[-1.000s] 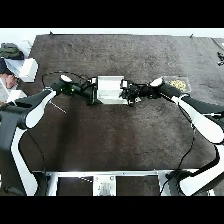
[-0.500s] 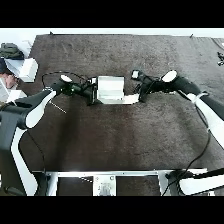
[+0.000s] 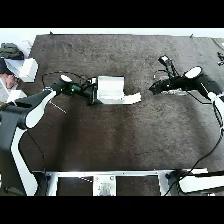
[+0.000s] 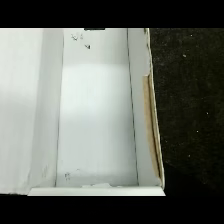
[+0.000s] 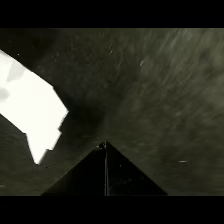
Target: Fold the box and place the chain.
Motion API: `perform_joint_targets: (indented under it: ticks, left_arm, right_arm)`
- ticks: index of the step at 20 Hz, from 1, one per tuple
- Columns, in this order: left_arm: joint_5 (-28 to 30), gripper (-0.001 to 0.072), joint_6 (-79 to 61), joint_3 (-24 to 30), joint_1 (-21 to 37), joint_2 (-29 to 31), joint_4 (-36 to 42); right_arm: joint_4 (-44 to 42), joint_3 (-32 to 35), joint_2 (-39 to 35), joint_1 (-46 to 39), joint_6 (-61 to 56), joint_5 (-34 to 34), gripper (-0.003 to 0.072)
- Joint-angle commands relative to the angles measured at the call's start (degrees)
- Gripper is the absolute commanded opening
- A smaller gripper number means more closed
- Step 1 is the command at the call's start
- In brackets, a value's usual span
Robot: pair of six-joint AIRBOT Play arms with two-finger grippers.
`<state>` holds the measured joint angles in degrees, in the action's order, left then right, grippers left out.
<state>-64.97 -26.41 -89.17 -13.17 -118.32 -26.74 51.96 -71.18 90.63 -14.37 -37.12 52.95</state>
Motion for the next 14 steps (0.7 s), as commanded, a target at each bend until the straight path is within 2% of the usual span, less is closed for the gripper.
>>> perform_joint_targets:
  ticks: [1,6,8,11,12,14]
  left_arm:
    - [0.00,0.0333,0.00,0.00,0.00,0.04,0.00]
    - [0.02,0.0333,0.00,0.00,0.00,0.04,0.00]
    - [0.00,0.0333,0.00,0.00,0.00,0.04,0.00]
    - [0.00,0.0333,0.00,0.00,0.00,0.04,0.00]
    - [0.02,0.0333,0.00,0.00,0.00,0.04,0.00]
    - [0.00,0.0333,0.00,0.00,0.00,0.04,-0.02]
  right_arm:
    - [-7.13,0.04,5.25,-1.29,-3.32,3.89,-0.0016]
    - [-16.70,0.04,11.52,-1.16,-0.46,6.34,-0.0015]
    - [-22.75,0.04,12.02,-0.72,2.34,8.74,-0.0015]
    - [-26.49,-0.28,12.00,0.98,2.67,10.43,-0.0005]
    - [-26.91,-1.25,12.00,1.16,2.60,12.22,0.0101]
    - [-26.67,-3.08,12.00,1.38,0.37,14.69,0.0118]
